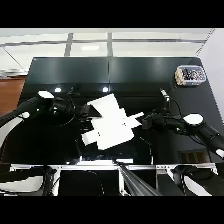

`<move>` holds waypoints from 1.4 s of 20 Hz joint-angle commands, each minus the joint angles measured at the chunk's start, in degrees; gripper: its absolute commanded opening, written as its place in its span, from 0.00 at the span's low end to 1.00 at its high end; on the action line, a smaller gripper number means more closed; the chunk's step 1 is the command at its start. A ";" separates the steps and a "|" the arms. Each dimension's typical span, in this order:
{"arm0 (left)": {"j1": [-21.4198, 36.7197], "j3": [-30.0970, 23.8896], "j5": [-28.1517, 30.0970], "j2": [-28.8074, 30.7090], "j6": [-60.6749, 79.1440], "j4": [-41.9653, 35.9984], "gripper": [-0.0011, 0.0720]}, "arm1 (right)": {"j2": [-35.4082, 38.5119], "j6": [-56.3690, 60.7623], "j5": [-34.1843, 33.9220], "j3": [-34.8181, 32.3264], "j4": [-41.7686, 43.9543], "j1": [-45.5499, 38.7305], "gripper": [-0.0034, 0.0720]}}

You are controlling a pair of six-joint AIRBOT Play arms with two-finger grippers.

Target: Fold the box and place the chain.

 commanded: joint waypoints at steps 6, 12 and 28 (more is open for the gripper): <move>-5.92 2.19 -3.34 -2.47 9.33 3.39 0.94 | 0.02 0.28 0.04 -0.02 -0.28 0.11 0.06; -6.25 4.31 -4.85 -5.05 10.34 8.02 0.58 | 0.02 0.28 0.70 -0.02 -0.26 0.11 0.06; -5.66 10.73 -7.23 -1.49 14.64 18.60 0.04 | 1.77 0.98 24.72 13.55 -23.98 -7.15 0.91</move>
